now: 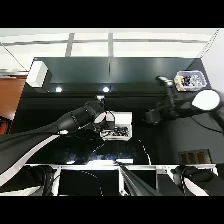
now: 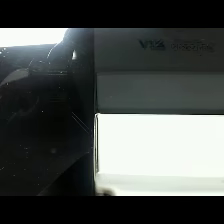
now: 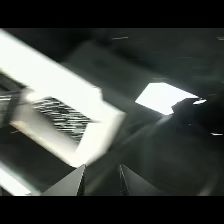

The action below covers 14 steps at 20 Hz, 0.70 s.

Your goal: Fold the box and place the chain.

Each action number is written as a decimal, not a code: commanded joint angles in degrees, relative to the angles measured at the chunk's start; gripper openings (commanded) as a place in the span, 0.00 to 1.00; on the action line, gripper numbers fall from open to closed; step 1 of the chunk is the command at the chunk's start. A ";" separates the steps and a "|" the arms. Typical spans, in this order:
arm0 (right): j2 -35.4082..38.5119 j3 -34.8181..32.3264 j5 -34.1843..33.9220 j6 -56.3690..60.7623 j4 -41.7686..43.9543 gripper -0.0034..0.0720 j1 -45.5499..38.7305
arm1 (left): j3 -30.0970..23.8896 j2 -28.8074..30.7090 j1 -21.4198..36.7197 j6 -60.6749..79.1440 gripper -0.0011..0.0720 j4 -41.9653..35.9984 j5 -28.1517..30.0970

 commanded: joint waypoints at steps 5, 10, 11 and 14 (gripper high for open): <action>5.75 0.15 2.62 1.97 -6.47 0.40 -6.27 | 0.04 0.02 0.13 0.81 0.05 0.17 -0.13; 5.75 -1.22 2.10 2.08 -6.49 0.40 -6.29 | 3.41 2.82 -0.02 4.83 0.94 1.64 -4.15; 5.75 -1.38 2.12 2.08 -6.49 0.40 -6.29 | 3.45 5.07 -0.09 6.27 0.94 2.25 -3.93; 5.75 -1.38 2.08 2.08 -6.54 0.40 -6.32 | 2.82 14.34 0.04 15.28 0.94 3.08 -3.56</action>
